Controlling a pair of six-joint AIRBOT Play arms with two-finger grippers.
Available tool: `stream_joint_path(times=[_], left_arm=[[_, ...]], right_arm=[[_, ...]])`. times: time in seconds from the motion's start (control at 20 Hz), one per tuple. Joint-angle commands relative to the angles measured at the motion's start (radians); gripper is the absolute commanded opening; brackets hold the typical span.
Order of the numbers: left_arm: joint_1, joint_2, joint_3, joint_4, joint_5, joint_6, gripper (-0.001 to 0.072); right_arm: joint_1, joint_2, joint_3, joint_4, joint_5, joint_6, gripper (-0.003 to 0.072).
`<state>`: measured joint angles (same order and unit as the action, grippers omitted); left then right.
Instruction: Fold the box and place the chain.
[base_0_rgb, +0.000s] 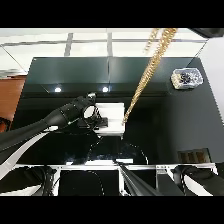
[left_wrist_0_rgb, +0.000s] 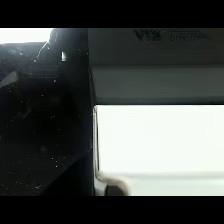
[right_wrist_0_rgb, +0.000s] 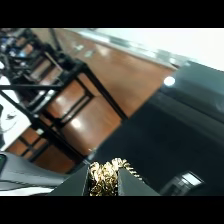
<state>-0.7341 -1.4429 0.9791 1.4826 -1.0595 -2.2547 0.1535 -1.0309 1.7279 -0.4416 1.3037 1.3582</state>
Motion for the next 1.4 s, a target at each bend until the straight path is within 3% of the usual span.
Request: stream_joint_path(times=[0.0, 0.65, 0.9, 1.2, 1.35], left_arm=[[0.0, 0.0, 0.001, 0.0, 0.0, 0.0, 0.003], [0.001, 0.0, 0.001, 0.0, 0.001, 0.0, 0.003], [0.001, 0.0, 0.001, 0.001, 0.0, 0.0, 0.003], [0.001, 0.0, 0.001, 0.001, 0.001, 0.0, 0.003], [0.001, 0.0, 0.001, 0.001, 0.001, 0.0, 0.003]], right_arm=[[0.073, -0.018, 0.0, -0.005, -0.071, 0.002, 0.0006], [0.125, -0.071, 0.0, -0.013, -0.076, 0.007, 0.0006], [0.221, -0.121, -0.003, -0.143, -0.037, 0.051, 0.0006], [0.246, -0.133, -0.155, -0.333, 0.082, 0.094, 0.0006], [0.246, -0.133, -0.261, -0.353, 0.068, 0.101, 0.0005]])
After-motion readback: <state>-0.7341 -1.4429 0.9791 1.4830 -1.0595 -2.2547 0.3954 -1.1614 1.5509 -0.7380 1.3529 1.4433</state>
